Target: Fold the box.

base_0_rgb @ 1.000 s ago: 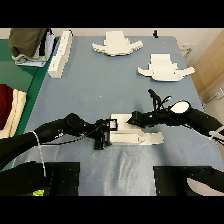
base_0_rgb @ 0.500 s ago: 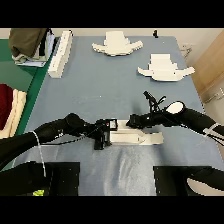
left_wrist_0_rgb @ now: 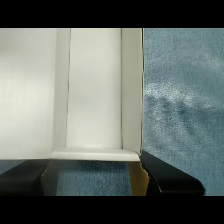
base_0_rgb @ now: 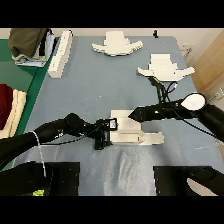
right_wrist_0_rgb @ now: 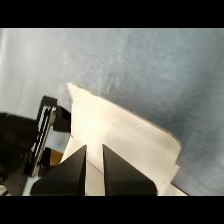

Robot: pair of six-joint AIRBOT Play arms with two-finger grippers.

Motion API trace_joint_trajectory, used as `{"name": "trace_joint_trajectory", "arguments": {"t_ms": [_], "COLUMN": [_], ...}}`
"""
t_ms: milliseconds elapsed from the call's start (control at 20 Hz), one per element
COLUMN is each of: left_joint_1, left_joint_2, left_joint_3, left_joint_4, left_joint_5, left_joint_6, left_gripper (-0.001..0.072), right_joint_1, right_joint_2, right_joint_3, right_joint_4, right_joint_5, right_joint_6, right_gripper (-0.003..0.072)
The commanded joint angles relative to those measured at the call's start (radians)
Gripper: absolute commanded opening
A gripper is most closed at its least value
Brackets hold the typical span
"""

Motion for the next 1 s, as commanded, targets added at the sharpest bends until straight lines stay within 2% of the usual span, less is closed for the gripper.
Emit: {"name": "trace_joint_trajectory", "arguments": {"t_ms": [0, 100, 150, 200, 250, 300, 400, 700, 800, 950], "left_joint_1": [0.0, 0.0, 0.0, 0.0, 0.0, 0.0, 0.0, 0.0, 0.0, 0.0], "left_joint_2": [0.0, 0.0, 0.0, 0.0, 0.0, 0.0, 0.0, 0.0, 0.0, 0.0], "left_joint_3": [0.001, 0.001, 0.001, 0.001, 0.001, 0.001, 0.001, 0.001, 0.001, 0.001], "left_joint_4": [0.0, 0.0, 0.0, 0.0, 0.0, 0.0, 0.0, 0.0, 0.0, 0.0], "left_joint_5": [-0.002, -0.001, -0.001, -0.002, -0.001, -0.002, -0.002, -0.003, -0.003, -0.003], "left_joint_6": [0.0, 0.0, 0.0, 0.0, 0.0, 0.0, 0.0, 0.0, 0.0, 0.0], "left_gripper": [0.043, 0.043, 0.043, 0.043, 0.043, 0.043, 0.043, 0.043, 0.043, 0.043], "right_joint_1": [0.0, 0.001, 0.002, 0.003, 0.003, 0.003, 0.004, 0.037, 0.04, 0.04], "right_joint_2": [0.175, 0.256, 0.29, 0.312, 0.328, 0.332, 0.324, 0.23, 0.191, 0.169], "right_joint_3": [0.018, -0.009, -0.037, -0.071, -0.112, -0.148, -0.213, -0.304, -0.304, -0.304], "right_joint_4": [-0.234, -0.278, -0.296, -0.322, -0.363, -0.418, -0.514, -0.5, -0.44, -0.349], "right_joint_5": [0.183, 0.368, 0.42, 0.443, 0.44, 0.414, 0.348, 0.002, -0.053, -0.06], "right_joint_6": [-0.03, -0.158, -0.185, -0.24, -0.315, -0.347, -0.413, -0.794, -0.853, -0.892], "right_gripper": [0.0157, 0.0176, 0.0378, 0.0544, 0.0627, 0.0656, 0.0657, 0.0657, 0.0657, 0.0637]}}
